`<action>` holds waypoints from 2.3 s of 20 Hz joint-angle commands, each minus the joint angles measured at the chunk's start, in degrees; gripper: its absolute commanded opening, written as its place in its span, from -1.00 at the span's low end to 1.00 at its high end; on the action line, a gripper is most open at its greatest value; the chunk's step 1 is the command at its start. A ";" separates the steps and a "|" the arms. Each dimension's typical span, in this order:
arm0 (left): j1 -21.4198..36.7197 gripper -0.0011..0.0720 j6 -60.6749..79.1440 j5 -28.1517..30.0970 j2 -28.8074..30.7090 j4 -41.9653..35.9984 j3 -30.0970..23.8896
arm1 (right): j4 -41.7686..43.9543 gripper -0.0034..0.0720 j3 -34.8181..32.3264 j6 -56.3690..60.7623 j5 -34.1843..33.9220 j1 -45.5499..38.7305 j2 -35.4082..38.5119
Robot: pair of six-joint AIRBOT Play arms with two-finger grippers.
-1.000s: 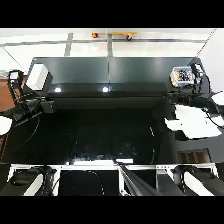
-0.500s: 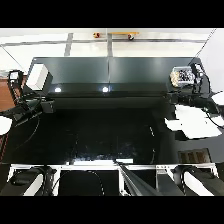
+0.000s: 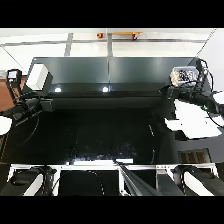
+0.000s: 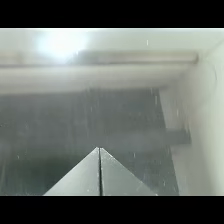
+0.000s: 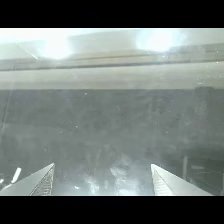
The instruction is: Fold the box and place the chain.
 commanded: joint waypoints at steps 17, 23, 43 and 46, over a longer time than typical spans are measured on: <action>-0.07 0.96 -0.20 7.10 -9.97 -1.84 -0.07 | -23.37 1.00 32.81 1.77 34.34 -56.81 -29.14; -0.13 0.96 -0.20 6.75 -10.99 -2.62 -0.07 | -25.09 1.00 35.52 -5.86 34.82 -52.87 -35.56; -0.11 0.96 -0.20 1.62 -10.99 -2.62 -0.07 | -2.43 -0.88 17.46 -9.42 39.91 -37.86 -16.33; -0.13 0.96 -0.20 -0.70 -10.99 -2.86 -0.07 | 7.21 -0.88 5.44 -11.41 32.72 -30.71 -7.28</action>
